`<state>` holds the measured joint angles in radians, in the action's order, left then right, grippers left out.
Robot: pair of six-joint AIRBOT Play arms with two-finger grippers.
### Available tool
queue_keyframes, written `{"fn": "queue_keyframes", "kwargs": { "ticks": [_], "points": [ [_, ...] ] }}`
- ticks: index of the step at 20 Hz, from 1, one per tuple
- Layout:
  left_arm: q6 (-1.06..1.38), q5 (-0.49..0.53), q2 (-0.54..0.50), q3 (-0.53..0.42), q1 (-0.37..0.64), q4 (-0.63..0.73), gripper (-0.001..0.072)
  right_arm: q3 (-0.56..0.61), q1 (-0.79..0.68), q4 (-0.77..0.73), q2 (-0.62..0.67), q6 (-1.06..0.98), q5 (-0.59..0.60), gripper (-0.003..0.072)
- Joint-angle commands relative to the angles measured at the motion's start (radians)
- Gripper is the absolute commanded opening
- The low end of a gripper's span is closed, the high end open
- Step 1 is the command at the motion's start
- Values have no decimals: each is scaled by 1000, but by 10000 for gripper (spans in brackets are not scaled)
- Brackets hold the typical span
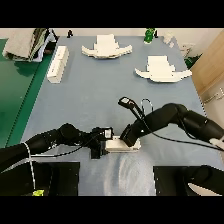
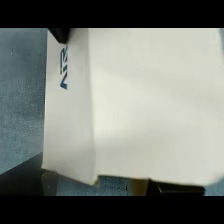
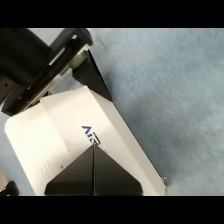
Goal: Fold the box.
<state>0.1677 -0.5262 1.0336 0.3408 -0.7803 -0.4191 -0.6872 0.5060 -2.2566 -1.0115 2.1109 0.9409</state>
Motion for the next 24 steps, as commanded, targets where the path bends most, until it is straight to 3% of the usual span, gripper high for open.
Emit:
{"fn": "queue_keyframes", "kwargs": {
  "ticks": [1,4,7,13,18,20,22,24],
  "points": [
    [0,0,0,1,1,0,509,129,129,28,116,2,-246,1],
    [0,0,0,1,1,0,510,206,230,43,161,2,-383,2],
    [0,0,0,1,1,0,509,236,305,86,164,2,-430,1],
    [0,0,0,1,1,0,509,221,338,338,165,3,-431,2],
    [0,0,0,1,1,0,509,121,338,437,165,4,-326,2],
    [0,0,0,1,1,0,509,119,339,441,165,12,-310,183],
    [0,0,0,1,1,0,509,119,361,435,165,64,-289,184],
    [0,0,0,1,1,0,509,119,388,435,165,108,-279,407]
  ]
}}
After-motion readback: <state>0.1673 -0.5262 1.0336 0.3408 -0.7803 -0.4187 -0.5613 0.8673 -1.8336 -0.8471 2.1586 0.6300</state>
